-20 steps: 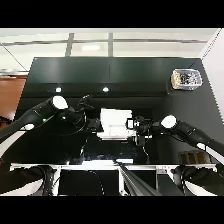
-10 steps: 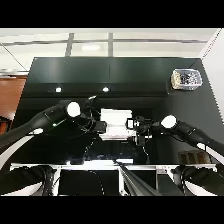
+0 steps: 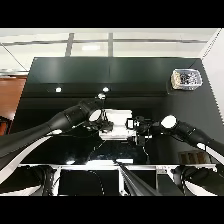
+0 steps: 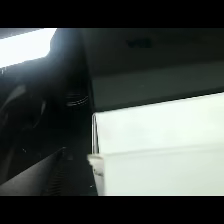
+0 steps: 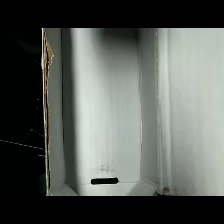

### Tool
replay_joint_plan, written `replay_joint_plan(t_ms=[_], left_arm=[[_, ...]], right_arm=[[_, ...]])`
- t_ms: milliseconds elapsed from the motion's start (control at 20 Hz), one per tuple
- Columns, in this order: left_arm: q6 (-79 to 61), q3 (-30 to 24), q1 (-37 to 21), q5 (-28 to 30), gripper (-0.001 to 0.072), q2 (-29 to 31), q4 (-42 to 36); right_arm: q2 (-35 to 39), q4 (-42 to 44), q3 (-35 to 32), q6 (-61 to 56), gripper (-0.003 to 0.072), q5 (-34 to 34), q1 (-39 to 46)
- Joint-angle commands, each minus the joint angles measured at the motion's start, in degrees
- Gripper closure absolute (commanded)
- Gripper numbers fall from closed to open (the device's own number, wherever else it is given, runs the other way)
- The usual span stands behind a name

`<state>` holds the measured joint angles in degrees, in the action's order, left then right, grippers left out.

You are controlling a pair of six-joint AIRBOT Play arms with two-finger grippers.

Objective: Fold the box and place the chain.

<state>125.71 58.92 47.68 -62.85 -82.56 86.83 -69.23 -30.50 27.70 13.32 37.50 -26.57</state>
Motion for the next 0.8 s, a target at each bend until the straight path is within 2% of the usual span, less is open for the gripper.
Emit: replay_joint_plan(t_ms=[0,750], left_arm=[[5.31,0.74,1.18,-1.73,0.0226,-0.81,0.02],[8.87,0.76,1.22,-0.46,0.0226,-2.10,-0.98]], right_arm=[[0.04,0.00,0.07,-0.02,0.0589,0.00,0.02],[0.04,0.00,0.07,-0.02,0.0589,0.00,0.00]])
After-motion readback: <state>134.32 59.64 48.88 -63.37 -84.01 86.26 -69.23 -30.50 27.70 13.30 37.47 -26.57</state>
